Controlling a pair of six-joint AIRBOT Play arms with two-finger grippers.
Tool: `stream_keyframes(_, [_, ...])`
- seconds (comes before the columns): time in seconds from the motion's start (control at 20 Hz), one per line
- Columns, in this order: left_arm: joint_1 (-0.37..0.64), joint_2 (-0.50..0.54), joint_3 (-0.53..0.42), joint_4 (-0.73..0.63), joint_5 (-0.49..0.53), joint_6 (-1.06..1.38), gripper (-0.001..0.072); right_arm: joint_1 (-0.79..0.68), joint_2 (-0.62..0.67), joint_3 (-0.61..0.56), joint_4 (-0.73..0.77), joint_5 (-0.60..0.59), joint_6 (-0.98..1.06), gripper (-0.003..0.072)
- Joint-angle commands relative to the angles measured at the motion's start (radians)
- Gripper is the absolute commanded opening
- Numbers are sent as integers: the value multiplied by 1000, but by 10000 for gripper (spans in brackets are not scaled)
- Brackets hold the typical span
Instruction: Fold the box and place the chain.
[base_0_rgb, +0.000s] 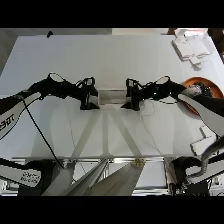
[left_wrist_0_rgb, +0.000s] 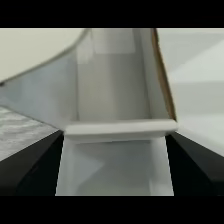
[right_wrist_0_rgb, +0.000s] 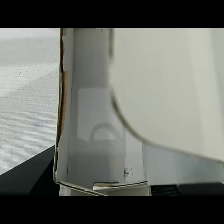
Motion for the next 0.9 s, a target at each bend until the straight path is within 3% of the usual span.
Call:
stream_keyframes(0.0, [-10, -10, 0, -42, 43, 29, 700, 0, 0, 1, 0, 0, 0, 428])
stream_keyframes(0.5, [-40, -27, 2, -31, 6, 74, 692, 0, 0, 1, 0, 0, 0, 428])
stream_keyframes(0.65, [-40, -27, 2, -31, 6, 74, 272, 0, 0, 1, 0, 0, 0, 428])
stream_keyframes(0.85, [-40, -27, 2, -32, 6, 73, 277, 0, 0, 1, 0, 0, 0, 428])
